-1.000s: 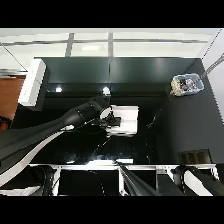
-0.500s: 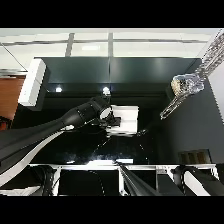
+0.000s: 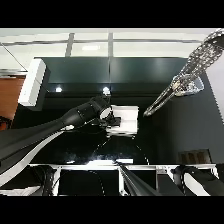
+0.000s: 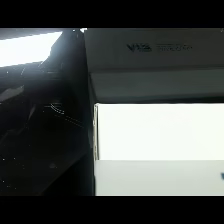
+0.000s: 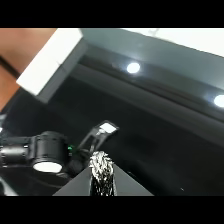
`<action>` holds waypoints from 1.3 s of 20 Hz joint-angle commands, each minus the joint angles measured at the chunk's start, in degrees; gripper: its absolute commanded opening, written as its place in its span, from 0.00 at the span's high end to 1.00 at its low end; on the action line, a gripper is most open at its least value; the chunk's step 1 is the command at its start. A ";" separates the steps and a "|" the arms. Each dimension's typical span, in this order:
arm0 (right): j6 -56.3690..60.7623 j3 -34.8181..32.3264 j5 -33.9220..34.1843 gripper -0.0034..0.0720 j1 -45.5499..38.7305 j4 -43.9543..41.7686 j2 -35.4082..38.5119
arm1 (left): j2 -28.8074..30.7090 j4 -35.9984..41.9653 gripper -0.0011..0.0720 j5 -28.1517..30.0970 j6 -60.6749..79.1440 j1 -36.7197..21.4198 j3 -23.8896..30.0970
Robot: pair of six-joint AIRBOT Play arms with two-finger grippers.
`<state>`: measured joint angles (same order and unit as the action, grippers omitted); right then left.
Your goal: Fold the box and place the chain.
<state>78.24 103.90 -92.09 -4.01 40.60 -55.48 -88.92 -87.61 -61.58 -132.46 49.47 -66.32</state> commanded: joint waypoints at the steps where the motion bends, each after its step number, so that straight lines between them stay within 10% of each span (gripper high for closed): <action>1: 0.72 -0.02 1.27 0.94 3.69 -2.32 -1.57 | 0.00 -0.22 0.95 0.04 0.02 -0.07 0.02; 26: 0.42 -0.02 5.99 0.94 7.17 -16.11 -5.79 | 0.00 -0.20 0.95 0.04 0.02 -0.04 0.02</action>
